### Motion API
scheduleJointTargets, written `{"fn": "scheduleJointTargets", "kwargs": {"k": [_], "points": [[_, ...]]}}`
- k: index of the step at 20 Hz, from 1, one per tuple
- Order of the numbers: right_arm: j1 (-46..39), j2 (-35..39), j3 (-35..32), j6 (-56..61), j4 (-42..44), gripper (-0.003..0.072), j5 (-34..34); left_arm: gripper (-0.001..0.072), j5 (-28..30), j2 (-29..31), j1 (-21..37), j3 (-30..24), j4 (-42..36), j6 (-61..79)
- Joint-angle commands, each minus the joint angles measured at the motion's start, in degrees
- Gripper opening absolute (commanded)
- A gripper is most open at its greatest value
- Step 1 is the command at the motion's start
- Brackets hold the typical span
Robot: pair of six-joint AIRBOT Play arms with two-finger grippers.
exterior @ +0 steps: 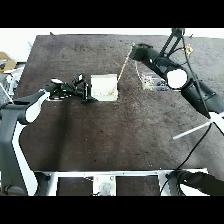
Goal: Fold the box and place the chain.
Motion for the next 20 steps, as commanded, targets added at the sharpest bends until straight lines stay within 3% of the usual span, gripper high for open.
{"fn": "scheduleJointTargets", "kwargs": {"k": [1,4,6,12,13,14,15,20], "points": [[5.6,0.5,4.6,-2.4,-2.7,0.0001,-2.1,0.0281,0.0,0.0,0.0,0.0,0.0,0.0],[9.3,-2.9,6.1,-2.0,-2.7,0.0001,-1.9,0.0281,0.0,0.0,0.0,0.0,0.0,0.0],[10.9,-5.4,5.9,0.1,-2.7,0.0001,1.7,0.0282,0.0,0.0,0.0,0.0,0.0,0.0],[12.5,-13.2,-0.5,7.1,-2.7,0.0002,5.1,0.0281,0.0,0.0,0.0,0.0,0.0,0.0],[12.4,-14.8,-1.3,7.1,-2.7,0.0044,5.1,0.0281,0.0,0.0,0.0,0.0,0.0,0.0],[12.0,-16.1,-1.7,7.0,-2.7,0.0286,5.4,0.0281,0.0,0.0,0.0,0.0,0.0,0.0],[11.2,-16.8,-1.7,7.0,-2.9,0.0331,6.8,0.0281,0.0,0.0,0.0,0.0,0.0,0.0],[2.4,-14.4,-1.7,7.1,-8.3,0.0314,16.6,0.0281,0.0,0.0,0.0,0.0,0.0,0.0]]}}
